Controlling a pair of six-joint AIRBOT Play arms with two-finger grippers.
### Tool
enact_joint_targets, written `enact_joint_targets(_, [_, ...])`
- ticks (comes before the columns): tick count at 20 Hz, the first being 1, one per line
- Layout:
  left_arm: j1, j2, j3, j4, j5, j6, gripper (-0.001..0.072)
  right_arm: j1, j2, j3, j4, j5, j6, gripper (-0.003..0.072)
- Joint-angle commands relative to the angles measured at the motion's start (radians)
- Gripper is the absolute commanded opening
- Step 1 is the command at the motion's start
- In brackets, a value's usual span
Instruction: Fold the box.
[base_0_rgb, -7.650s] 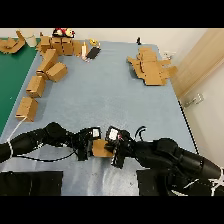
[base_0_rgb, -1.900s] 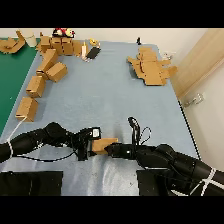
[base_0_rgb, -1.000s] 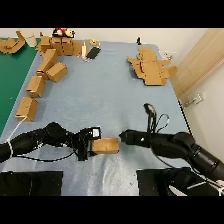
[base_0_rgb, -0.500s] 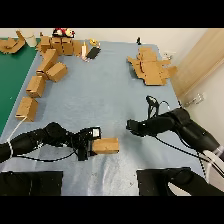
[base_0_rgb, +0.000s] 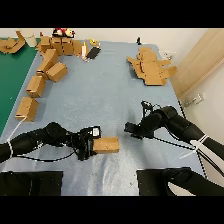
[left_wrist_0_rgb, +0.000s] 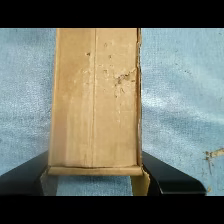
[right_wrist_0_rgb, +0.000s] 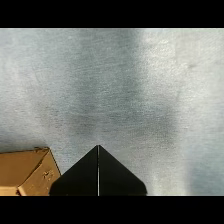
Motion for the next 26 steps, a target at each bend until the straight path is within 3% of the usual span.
enact_joint_targets(1, [0.0,0.014,0.002,-0.001,0.0,-0.035,0.0594,0.0,-0.006,0.001,-0.004,-0.002,0.0,0.0002])
enact_joint_targets(5, [0.002,0.106,0.002,0.029,0.005,-0.133,0.0594,0.0,-0.006,0.001,-0.005,-0.002,-0.003,0.0001])
enact_joint_targets(10, [0.08,0.224,0.002,0.233,0.055,-0.463,0.0594,0.0,-0.006,0.001,-0.011,-0.002,-0.015,0.0001])
enact_joint_targets(13, [0.156,0.207,-0.001,0.307,0.007,-0.634,0.0595,0.0,-0.006,0.001,-0.011,-0.002,-0.025,0.0002])
enact_joint_targets(17, [0.142,0.124,0.0,0.335,-0.062,-0.628,0.0601,0.0,-0.006,0.001,-0.011,-0.002,-0.03,0.0002])
enact_joint_targets(18, [0.142,0.107,0.0,0.336,-0.062,-0.629,0.072,0.0,-0.006,0.001,-0.011,-0.002,-0.03,0.0002])
enact_joint_targets(26, [0.142,0.093,0.014,0.327,-0.061,-0.634,0.072,0.0,-0.006,0.001,-0.011,0.009,-0.031,0.0002])
